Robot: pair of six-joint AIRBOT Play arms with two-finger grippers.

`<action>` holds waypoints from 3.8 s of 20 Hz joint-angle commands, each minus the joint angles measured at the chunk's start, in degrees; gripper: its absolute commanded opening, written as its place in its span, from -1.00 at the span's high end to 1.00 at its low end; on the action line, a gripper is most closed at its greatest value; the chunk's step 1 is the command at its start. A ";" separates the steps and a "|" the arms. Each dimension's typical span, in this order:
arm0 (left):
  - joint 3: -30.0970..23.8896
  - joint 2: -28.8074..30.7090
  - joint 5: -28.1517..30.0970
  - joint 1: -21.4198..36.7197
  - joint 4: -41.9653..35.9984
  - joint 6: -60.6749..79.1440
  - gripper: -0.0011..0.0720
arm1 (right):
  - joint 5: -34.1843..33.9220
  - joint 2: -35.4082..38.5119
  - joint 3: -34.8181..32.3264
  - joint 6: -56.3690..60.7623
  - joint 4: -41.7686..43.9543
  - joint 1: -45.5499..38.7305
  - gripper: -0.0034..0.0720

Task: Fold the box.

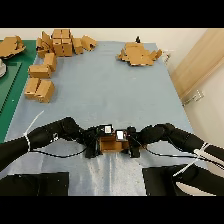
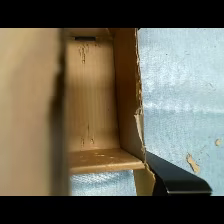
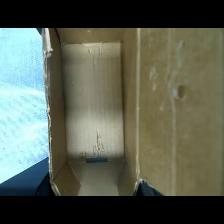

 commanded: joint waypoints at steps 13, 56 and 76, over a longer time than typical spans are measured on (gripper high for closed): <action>-0.04 -0.17 -0.13 0.00 0.20 -0.04 -0.09 | -0.07 0.04 0.02 -0.09 -0.20 0.02 -0.40; -0.02 -0.17 -0.15 0.00 0.20 -0.04 -0.09 | -14.99 19.74 1.33 32.02 -20.02 -1.07 -0.96; -0.02 -0.17 -0.13 0.00 0.20 -0.04 -0.09 | -15.06 13.97 10.21 72.76 10.49 -5.42 0.91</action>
